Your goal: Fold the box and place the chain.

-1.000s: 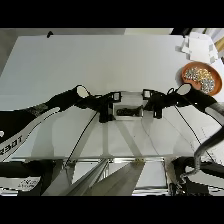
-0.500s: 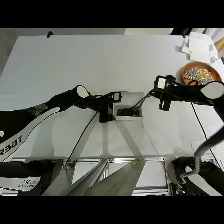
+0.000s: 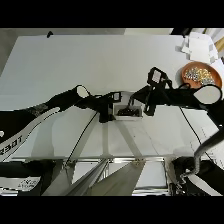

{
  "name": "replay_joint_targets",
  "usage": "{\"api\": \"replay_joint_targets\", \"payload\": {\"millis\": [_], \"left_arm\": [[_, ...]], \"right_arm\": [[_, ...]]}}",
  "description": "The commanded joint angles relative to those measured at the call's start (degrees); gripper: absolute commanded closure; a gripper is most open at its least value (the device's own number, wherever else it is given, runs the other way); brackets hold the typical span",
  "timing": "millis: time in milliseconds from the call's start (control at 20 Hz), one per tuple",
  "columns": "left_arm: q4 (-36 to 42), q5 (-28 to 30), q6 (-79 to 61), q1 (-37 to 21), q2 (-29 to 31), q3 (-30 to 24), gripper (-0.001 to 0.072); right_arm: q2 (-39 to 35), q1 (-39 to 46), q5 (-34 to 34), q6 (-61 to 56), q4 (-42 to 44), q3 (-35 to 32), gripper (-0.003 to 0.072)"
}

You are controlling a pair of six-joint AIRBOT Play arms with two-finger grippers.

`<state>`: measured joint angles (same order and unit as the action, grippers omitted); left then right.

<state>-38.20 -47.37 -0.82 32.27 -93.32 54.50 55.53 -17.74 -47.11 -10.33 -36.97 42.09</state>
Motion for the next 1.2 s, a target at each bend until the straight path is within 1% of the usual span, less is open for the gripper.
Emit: {"api": "replay_joint_targets", "payload": {"millis": [0, 200, 350, 400, 450, 500, 550, 650, 750, 900, 950, 1000, 1050, 1100, 1150], "left_arm": [[0.0, 0.0, 0.0, 0.0, 0.0, 0.0, 0.0693], [0.0, 0.0, 0.0, 0.0, 0.0, 0.0, 0.0693], [0.0, 0.0, 0.0, 0.0, 0.0, 0.0, 0.0693], [0.0, 0.0, 0.0, 0.0, 0.0, 0.0, 0.0693], [0.0, 0.0, 0.0, 0.0, 0.0, 0.0, 0.0693], [0.0, 0.0, 0.0, 0.0, 0.0, 0.0, 0.0693], [0.0, 0.0, 0.0, 0.0, 0.0, 0.0, 0.0693], [0.0, 0.0, 0.0, 0.0, 0.0, 0.0, 0.0693], [0.0, 0.0, 0.0, 0.0, 0.0, 0.0, 0.0693], [0.0, 0.0, 0.0, 0.0, 0.0, 0.0, 0.0693], [0.0, 0.0, 0.0, 0.0, 0.0, 0.0, 0.0693], [0.0, 0.0, 0.0, 0.0, 0.0, 0.0, 0.0693], [0.0, 0.0, 0.0, 0.0, 0.0, 0.0, 0.0693], [0.0, 0.0, 0.0, 0.0, 0.0, 0.0, 0.0693], [0.0, 0.0, 0.0, 0.0, 0.0, 0.0, 0.0693]], "right_arm": [[5.4, -3.1, 3.0, -6.7, 0.7, 0.1, 0.0678], [11.8, -4.3, 2.4, -13.5, -2.5, 0.1, 0.0677], [14.1, -7.0, 1.2, -13.9, -4.2, 0.1, 0.0675], [14.1, -7.6, 1.2, -13.9, -4.9, 0.1, 0.0650], [14.1, -7.6, 1.2, -14.0, -5.0, 0.1, 0.0555], [14.1, -7.6, 1.3, -14.9, -5.4, 0.1, 0.0492], [14.1, -7.3, 1.0, -15.6, -6.5, 0.3, 0.0477], [14.1, -6.1, -1.8, -16.9, -10.1, 1.2, 0.0477], [14.1, -4.0, -7.2, -18.8, -14.0, 3.8, 0.0478], [14.1, -0.7, -17.3, -19.4, -15.8, 11.0, 0.0482], [14.1, 0.3, -19.5, -19.4, -15.7, 13.6, 0.0484], [14.1, 1.4, -20.9, -19.4, -15.7, 16.3, 0.0525], [14.1, 2.5, -20.9, -19.1, -15.5, 18.6, 0.0608], [14.1, 3.6, -20.3, -17.7, -15.1, 20.2, 0.0664], [14.1, 4.8, -18.3, -17.2, -14.8, 21.4, 0.0667]]}}
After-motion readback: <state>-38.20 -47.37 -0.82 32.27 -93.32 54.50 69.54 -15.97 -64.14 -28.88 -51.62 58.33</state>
